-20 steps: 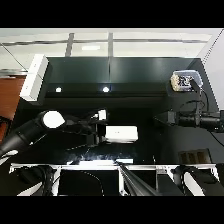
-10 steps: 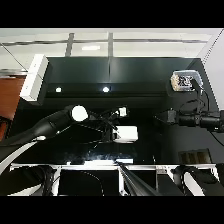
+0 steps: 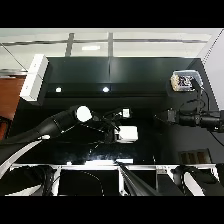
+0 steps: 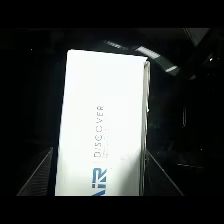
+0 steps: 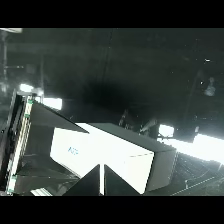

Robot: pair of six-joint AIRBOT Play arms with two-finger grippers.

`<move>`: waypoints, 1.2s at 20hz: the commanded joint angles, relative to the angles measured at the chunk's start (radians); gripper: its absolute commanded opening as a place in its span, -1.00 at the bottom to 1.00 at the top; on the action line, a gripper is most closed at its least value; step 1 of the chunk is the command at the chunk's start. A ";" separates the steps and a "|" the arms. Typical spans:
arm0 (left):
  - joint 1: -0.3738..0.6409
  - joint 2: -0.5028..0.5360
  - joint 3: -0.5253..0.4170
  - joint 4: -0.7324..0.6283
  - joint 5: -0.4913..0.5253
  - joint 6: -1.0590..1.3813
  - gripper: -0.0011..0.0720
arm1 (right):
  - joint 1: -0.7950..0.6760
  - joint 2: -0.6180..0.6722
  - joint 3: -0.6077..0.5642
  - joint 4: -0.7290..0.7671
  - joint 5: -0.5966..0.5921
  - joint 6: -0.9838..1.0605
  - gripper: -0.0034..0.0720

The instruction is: Fold the box and place the chain.

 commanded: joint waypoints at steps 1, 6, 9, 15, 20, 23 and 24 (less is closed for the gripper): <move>-0.002 -0.008 0.001 0.002 0.001 0.000 0.99 | 0.000 0.001 -0.001 -0.003 -0.001 0.000 -0.81; -0.006 -0.047 0.001 0.001 0.003 0.000 0.99 | 0.000 0.001 -0.001 -0.014 0.000 0.004 -0.81; -0.006 -0.068 0.001 0.001 0.004 0.000 0.99 | 0.000 0.001 -0.001 -0.014 -0.001 0.004 -0.81; -0.040 -0.124 0.000 0.001 0.116 0.000 0.98 | 0.000 0.001 -0.001 -0.014 -0.003 0.004 -0.81; 0.021 -0.063 0.001 0.034 0.013 -0.094 0.09 | 0.000 0.001 -0.001 -0.014 -0.002 0.004 -0.81; 0.149 0.013 -0.002 0.178 -0.072 -0.286 0.09 | 0.000 0.001 -0.001 -0.014 -0.003 0.003 -0.81; 0.204 0.037 -0.004 0.237 -0.111 -0.339 0.09 | 0.000 0.001 -0.001 -0.014 -0.003 0.003 -0.81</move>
